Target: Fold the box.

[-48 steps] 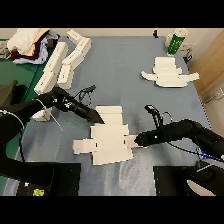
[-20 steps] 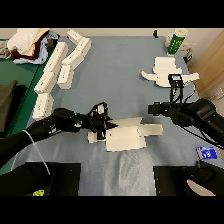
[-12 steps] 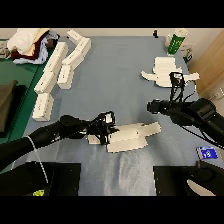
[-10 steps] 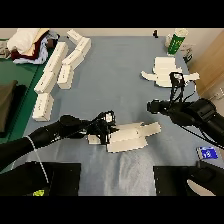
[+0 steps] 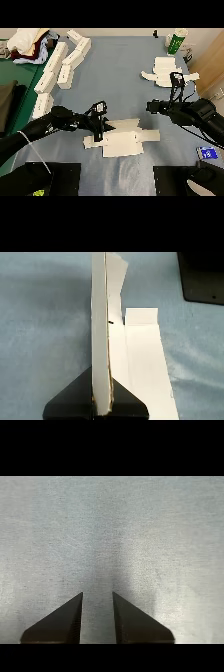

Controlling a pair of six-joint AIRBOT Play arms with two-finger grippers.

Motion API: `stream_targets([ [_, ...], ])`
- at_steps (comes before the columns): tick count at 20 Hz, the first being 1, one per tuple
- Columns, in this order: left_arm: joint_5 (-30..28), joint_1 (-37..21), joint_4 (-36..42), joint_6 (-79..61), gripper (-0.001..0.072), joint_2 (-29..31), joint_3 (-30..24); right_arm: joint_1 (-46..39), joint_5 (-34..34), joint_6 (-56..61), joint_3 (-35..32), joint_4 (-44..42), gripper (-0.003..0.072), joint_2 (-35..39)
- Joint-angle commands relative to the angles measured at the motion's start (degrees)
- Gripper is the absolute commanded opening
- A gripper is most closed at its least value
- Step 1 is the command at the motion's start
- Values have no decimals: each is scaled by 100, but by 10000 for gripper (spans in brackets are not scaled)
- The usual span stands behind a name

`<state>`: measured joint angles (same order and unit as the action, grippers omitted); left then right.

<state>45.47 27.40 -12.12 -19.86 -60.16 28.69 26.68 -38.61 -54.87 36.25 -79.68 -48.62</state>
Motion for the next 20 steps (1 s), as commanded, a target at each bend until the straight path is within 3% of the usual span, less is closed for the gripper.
stream_targets([
  [1, 372, -96, -584, 190, 13, -166, 44, 7, 4, 2, 4, -7, 290, 0],
  [6, 424, -94, -595, 188, 14, -468, 81, 7, 4, 2, 4, -9, 290, 0],
  [14, 452, -96, -592, 188, 14, -476, 83, 7, -118, -4, 4, -68, 248, 4],
  [15, 442, -96, -592, 188, 14, -479, 83, 9, -254, -44, 9, -271, 39, 24],
  [16, 444, -96, -592, 188, 14, -479, 83, 15, -452, -243, 11, -632, 2, 85],
  [20, 446, -96, -592, 188, 14, -479, 83, 455, -1606, -925, 9, -1908, 1, 501],
])
